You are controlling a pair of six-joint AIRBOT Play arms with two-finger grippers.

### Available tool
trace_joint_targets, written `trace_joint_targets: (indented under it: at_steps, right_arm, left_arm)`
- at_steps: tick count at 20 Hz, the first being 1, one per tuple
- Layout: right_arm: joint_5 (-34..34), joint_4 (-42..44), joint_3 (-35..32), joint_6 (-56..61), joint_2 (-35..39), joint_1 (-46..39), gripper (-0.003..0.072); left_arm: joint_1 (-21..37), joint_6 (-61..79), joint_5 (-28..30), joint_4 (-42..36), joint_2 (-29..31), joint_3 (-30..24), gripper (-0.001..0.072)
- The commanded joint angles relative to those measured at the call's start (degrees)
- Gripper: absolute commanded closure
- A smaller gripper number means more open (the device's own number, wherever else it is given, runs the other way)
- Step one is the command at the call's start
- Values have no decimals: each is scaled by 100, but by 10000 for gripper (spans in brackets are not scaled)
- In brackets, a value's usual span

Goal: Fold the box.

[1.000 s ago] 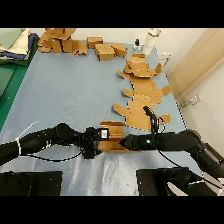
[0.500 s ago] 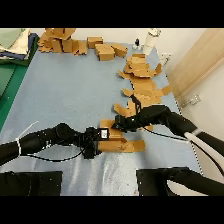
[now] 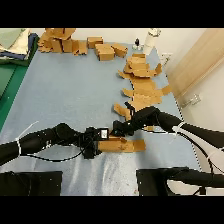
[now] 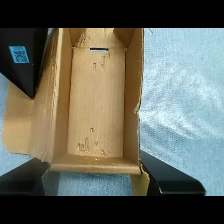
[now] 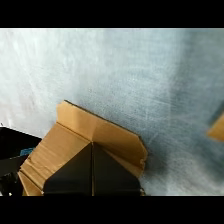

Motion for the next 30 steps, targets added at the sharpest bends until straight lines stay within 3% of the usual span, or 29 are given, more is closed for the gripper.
trace_joint_targets:
  at_steps: [1, 5, 8, 11, 13, 15, 16, 17, 22, 28, 30]
  right_arm:
    - [-74, -22, -31, -249, 96, -4, 683]
    - [-511, -553, 74, -291, 1075, -245, 684]
    - [-973, -1703, 208, -293, 2232, -411, 684]
    - [-2402, -2583, 125, -525, 2953, -184, 683]
    - [-2894, -2671, -94, -1294, 3217, 120, 667]
    - [-2540, -2918, -323, -2024, 3316, 378, 271]
    - [-2153, -3101, -424, -2208, 3287, 468, 153]
    - [-1751, -3263, -514, -2378, 3233, 531, 101]
    - [-201, -3947, -817, -3613, 3143, 960, 101]
    - [-72, -3595, -831, -4148, 2957, 1266, 111]
    - [-46, -3182, -831, -4291, 2951, 1399, 423]
  left_arm:
    - [7, 0, -2, 2, 2, 2, 324]
    - [7, 0, -2, 2, 2, 2, 325]
    - [7, 0, -2, 2, 2, 2, 325]
    - [7, 0, -2, 2, 2, 2, 325]
    - [7, 0, -2, 2, 2, 2, 324]
    - [7, 0, -2, 2, 2, 2, 324]
    - [7, 0, -2, 2, 2, 2, 324]
    - [7, 0, -2, 2, 2, 2, 325]
    - [7, 0, 0, 2, 2, 2, 324]
    - [7, 0, -2, 2, 2, 2, 325]
    - [7, 0, -2, 2, 2, 2, 324]
